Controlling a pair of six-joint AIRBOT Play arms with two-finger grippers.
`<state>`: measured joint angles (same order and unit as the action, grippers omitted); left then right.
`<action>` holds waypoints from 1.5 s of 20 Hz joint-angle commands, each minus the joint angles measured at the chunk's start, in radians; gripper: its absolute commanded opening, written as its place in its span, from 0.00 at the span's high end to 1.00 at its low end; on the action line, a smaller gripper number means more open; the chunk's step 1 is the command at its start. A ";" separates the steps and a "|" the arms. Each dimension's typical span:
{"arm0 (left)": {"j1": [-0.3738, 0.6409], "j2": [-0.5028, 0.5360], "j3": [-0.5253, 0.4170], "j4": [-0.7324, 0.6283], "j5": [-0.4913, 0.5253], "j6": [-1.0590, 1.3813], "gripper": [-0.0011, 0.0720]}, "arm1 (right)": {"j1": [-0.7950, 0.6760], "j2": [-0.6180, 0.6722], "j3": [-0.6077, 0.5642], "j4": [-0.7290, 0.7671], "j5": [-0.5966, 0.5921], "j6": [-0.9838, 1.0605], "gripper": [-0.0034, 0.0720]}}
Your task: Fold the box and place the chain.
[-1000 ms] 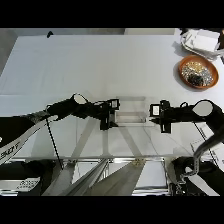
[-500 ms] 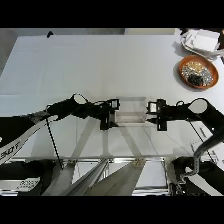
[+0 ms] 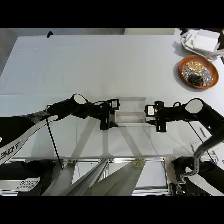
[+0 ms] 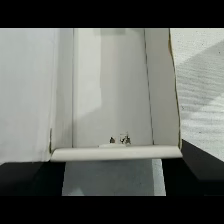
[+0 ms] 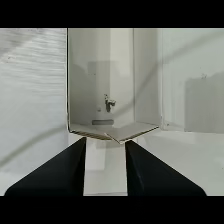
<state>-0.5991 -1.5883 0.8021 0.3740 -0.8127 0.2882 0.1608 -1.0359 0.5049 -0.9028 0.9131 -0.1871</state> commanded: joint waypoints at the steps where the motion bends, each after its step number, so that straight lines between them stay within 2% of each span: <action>1: 0.000 0.000 0.000 0.000 0.000 0.000 0.70 | 0.001 -0.037 0.000 0.020 -0.022 0.003 0.67; 6: 0.000 0.000 0.000 0.000 0.000 0.000 0.70 | 0.002 -0.063 0.000 0.099 -0.061 -0.043 0.67; 8: 0.000 0.000 0.000 0.000 0.000 0.000 0.70 | 0.020 -0.063 0.000 0.108 -0.065 -0.069 0.79; 9: 0.000 0.000 0.000 0.000 0.000 0.000 0.70 | 0.035 -0.064 -0.001 0.108 -0.065 -0.086 0.80; 19: 0.000 0.000 0.000 0.000 0.000 0.000 0.70 | 0.077 -0.076 -0.015 0.134 -0.121 -0.091 0.80; 21: 0.000 0.000 0.000 0.000 0.000 0.000 0.70 | 0.077 -0.100 -0.015 0.182 -0.121 -0.098 0.79; 22: 0.000 0.000 0.000 0.000 0.000 0.000 0.70 | 0.077 -0.114 -0.015 0.217 -0.121 -0.114 0.74; 23: 0.000 0.000 0.000 0.000 0.000 0.000 0.70 | 0.077 -0.129 -0.015 0.255 -0.122 -0.134 0.65; 25: 0.000 0.000 0.000 0.000 0.000 0.000 0.70 | 0.077 -0.148 -0.015 0.284 -0.124 -0.155 0.61; 28: 0.000 0.000 0.000 0.000 0.000 0.000 0.70 | 0.077 -0.153 -0.015 0.286 -0.130 -0.163 0.46; 30: 0.000 0.000 0.000 0.000 0.000 0.000 0.70 | 0.077 -0.153 -0.015 0.286 -0.143 -0.163 0.42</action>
<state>-0.5991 -1.5883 0.8021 0.3733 -0.8127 0.2859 0.2371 -1.1824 0.4904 -0.6346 0.7860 -0.3386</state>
